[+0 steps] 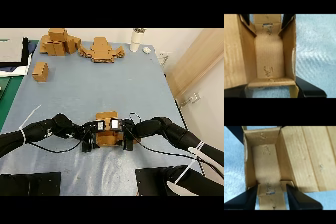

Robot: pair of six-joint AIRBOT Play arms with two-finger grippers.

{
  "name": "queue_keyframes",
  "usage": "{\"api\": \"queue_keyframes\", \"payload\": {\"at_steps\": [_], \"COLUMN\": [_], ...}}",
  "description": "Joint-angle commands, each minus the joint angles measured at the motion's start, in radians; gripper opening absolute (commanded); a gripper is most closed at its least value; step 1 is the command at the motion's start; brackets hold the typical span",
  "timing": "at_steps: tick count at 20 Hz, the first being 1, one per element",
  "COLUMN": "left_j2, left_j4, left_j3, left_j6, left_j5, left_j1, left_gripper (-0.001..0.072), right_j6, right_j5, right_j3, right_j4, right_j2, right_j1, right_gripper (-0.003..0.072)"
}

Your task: Fold the box.

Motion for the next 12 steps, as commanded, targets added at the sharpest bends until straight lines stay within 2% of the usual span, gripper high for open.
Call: {"api": "queue_keyframes", "payload": {"at_steps": [1, 3, 4, 5, 7, 9, 12], "left_j2": [0.0, 0.0, 0.0, 0.0, 0.0, 0.0, 0.0], "left_j4": [0.0, 0.0, 0.0, 0.0, 0.0, 0.0, 0.0], "left_j3": [0.001, 0.001, 0.001, 0.001, 0.001, 0.001, 0.001], "left_j6": [0.0, 0.0, 0.0, 0.0, 0.0, 0.0, 0.0], "left_j5": [0.0, 0.0, 0.0, 0.0, 0.0, 0.0, 0.0], "left_j1": [0.0, 0.0, 0.0, 0.0, 0.0, 0.0, 0.0], "left_gripper": [0.0385, 0.0385, 0.0385, 0.0385, 0.0385, 0.0385, 0.0385], "right_j6": [-0.002, 0.021, 0.08, 0.173, 0.424, 0.724, 1.138], "right_j5": [-0.002, -0.014, -0.026, -0.037, -0.053, -0.122, -0.288], "right_j3": [0.0, 0.0, 0.002, 0.006, 0.02, 0.051, 0.113], "right_j4": [0.008, 0.004, -0.017, -0.084, -0.278, -0.474, -0.742], "right_j2": [-0.005, 0.0, 0.012, 0.031, 0.078, 0.134, 0.198], "right_j1": [0.001, 0.001, 0.0, 0.0, -0.001, -0.001, -0.002], "right_gripper": [0.0601, 0.0565, 0.0415, 0.0309, 0.0278, 0.0007, 0.0005]}}
